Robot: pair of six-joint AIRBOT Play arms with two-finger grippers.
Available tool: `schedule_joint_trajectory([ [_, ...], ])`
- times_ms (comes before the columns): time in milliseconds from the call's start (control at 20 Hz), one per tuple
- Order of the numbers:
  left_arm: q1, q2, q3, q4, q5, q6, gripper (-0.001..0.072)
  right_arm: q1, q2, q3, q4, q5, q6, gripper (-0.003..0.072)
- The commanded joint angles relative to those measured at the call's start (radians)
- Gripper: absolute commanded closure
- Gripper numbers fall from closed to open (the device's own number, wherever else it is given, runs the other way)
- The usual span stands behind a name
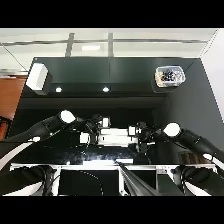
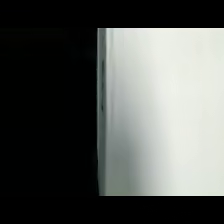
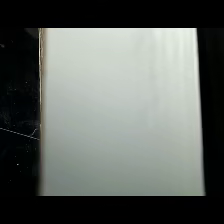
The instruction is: Fold the box and place the chain.
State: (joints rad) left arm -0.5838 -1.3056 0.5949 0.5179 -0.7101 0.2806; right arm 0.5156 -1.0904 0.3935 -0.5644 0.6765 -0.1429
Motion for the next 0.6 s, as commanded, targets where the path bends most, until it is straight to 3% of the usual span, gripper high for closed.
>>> schedule_joint_trajectory([
  [0,0.000,0.001,0.001,0.001,0.001,0.000,0.0686,-0.027,-0.002,-0.001,-0.024,0.063,0.006,0.0084],
  [150,0.000,0.001,0.001,0.001,0.001,0.000,0.0686,-0.048,-0.001,-0.001,-0.027,0.108,0.005,0.0084],
  [550,0.000,0.001,0.001,0.001,0.001,0.000,0.0687,-0.047,-0.001,-0.001,-0.032,0.053,0.066,0.0084],
])
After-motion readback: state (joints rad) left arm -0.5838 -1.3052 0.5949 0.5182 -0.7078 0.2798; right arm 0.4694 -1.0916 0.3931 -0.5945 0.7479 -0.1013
